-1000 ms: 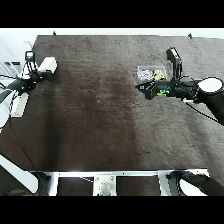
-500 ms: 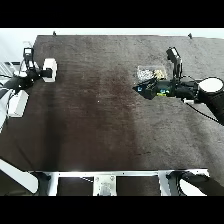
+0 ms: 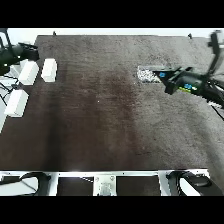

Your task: Fold the box and place the chain.

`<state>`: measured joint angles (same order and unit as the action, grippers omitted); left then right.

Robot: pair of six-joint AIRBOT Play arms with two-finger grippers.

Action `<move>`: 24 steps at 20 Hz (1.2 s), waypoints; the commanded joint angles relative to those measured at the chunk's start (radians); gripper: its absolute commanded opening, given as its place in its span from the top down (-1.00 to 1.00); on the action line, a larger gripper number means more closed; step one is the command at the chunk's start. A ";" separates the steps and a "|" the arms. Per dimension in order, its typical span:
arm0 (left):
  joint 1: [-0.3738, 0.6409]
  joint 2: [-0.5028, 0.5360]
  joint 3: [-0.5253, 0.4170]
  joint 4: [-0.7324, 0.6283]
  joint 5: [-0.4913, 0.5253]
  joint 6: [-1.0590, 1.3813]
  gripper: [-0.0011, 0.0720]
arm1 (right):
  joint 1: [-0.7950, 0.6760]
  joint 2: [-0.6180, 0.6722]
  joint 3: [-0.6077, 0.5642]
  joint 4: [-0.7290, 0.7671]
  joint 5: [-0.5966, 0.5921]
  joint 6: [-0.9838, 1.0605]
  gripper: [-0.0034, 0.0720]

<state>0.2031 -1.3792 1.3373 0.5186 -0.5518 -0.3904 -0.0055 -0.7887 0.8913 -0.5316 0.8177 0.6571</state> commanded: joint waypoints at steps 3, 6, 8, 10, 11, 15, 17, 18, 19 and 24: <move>-0.179 0.440 -0.402 -0.076 0.316 0.163 0.94 | -0.021 0.274 -0.237 -0.051 -0.345 0.014 0.88; -0.298 0.667 -0.663 -0.098 0.363 0.215 0.94 | -0.021 0.393 -0.385 -0.098 -0.399 0.013 0.88; -0.342 0.780 -0.824 -0.128 0.356 0.216 0.94 | -0.021 0.464 -0.470 -0.099 -0.399 0.013 0.88; -0.358 0.887 -0.957 -0.138 0.366 0.216 0.94 | -0.021 0.546 -0.540 -0.106 -0.417 0.013 0.88; -0.358 0.935 -1.012 -0.151 0.370 0.215 0.94 | -0.021 0.595 -0.574 -0.126 -0.425 0.013 0.88; -0.358 1.092 -1.180 -0.190 0.377 0.211 0.93 | -0.021 0.726 -0.694 -0.142 -0.424 0.015 0.87; -0.358 1.114 -1.193 -0.190 0.377 0.208 0.92 | -0.021 0.741 -0.732 -0.142 -0.425 0.016 0.87; -0.358 1.114 -1.192 -0.190 0.377 0.208 0.92 | -0.021 0.741 -0.744 -0.142 -0.425 0.016 0.87; -0.358 1.114 -1.192 -0.190 0.376 0.208 0.92 | -0.021 0.741 -0.752 -0.142 -0.425 0.016 0.87; -0.358 1.114 -1.192 -0.189 0.377 0.208 0.92 | -0.021 0.741 -0.756 -0.142 -0.425 0.016 0.87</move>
<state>-0.1543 -0.2729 0.1532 0.3309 -0.1761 -0.1822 -0.0265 -0.0536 0.1459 -0.6727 0.3935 0.6724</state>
